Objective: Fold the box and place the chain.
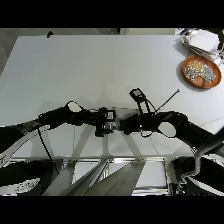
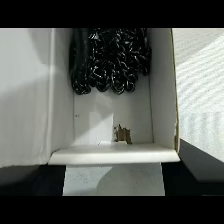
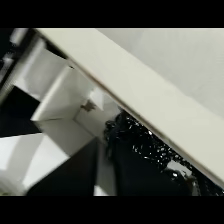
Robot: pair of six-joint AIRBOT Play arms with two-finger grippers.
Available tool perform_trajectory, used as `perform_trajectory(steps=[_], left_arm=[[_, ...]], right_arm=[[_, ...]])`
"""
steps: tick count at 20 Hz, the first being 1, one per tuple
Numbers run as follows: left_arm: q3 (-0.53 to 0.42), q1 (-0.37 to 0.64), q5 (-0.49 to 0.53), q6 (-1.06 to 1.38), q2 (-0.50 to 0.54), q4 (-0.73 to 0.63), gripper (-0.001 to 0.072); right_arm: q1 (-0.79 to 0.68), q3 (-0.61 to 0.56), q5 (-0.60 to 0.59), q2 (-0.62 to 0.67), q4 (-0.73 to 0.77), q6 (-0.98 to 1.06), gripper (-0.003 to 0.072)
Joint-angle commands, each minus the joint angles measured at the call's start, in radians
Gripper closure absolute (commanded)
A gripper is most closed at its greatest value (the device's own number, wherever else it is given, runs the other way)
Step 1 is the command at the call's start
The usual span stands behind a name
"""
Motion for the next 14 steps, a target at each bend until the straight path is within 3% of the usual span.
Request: perform_trajectory(steps=[1, 3, 7, 8, 10, 12, 14], left_arm=[[0.0, 0.0, 0.0, 0.0, 0.0, 0.0, 0.05], [0.0, 0.0, 0.0, 0.0, 0.0, 0.0, 0.05], [0.0, 0.0, 0.0, 0.0, 0.0, 0.0, 0.05], [0.0, 0.0, 0.0, 0.0, 0.0, 0.0, 0.05], [0.0, 0.0, 0.0, 0.0, 0.0, 0.0, 0.05], [0.0, 0.0, 0.0, 0.0, 0.0, 0.0, 0.05], [0.0, 0.0, 0.0, 0.0, 0.0, 0.0, 0.05]], right_arm=[[0.012, -0.007, -0.035, -0.058, 0.004, 0.005, 0.0481], [0.012, 0.027, 0.02, -0.031, -0.011, -0.004, 0.0481], [-0.087, 0.097, 0.244, 0.138, -0.104, -0.074, 0.0484], [-0.134, 0.097, 0.292, 0.187, -0.101, -0.165, 0.0481], [-0.228, 0.097, 0.4, 0.248, -0.087, -0.371, 0.0406], [-0.333, 0.092, 0.487, 0.249, -0.078, -0.588, 0.0407], [-0.407, 0.055, 0.489, 0.231, -0.034, -0.848, 0.0374]])
